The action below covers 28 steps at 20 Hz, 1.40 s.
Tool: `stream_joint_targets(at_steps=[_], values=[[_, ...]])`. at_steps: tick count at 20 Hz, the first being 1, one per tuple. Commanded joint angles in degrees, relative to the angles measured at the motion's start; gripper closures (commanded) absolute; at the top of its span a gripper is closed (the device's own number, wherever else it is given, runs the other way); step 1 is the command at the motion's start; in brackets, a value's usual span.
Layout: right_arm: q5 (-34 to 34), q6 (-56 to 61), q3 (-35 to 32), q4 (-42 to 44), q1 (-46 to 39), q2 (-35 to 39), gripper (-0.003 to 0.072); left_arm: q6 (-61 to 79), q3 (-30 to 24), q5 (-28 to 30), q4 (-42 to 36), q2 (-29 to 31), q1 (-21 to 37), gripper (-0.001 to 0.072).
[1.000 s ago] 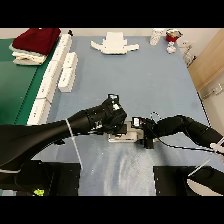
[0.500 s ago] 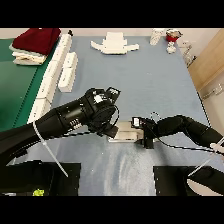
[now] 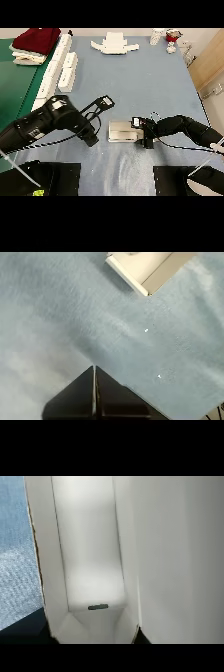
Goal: Fold the box.
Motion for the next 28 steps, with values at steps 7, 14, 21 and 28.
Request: stream_joint_targets(at_steps=[7,14,21,28], values=[[0.0,0.0,0.0,0.0,0.0,0.1,0.0156,47.0,-10.1,17.3,-23.1,1.9,18.0,0.0015],[0.0,0.0,0.0,0.0,0.0,0.1,0.0156,78.1,-13.9,23.1,-38.3,-4.9,21.4,0.0014],[0.0,0.0,0.0,0.0,0.0,0.1,0.0156,89.8,-22.9,29.9,-52.5,-4.9,20.8,0.0014],[0.0,0.0,0.0,0.0,0.0,0.1,0.0156,90.2,-23.2,31.6,-55.4,-6.7,19.6,0.0014]])
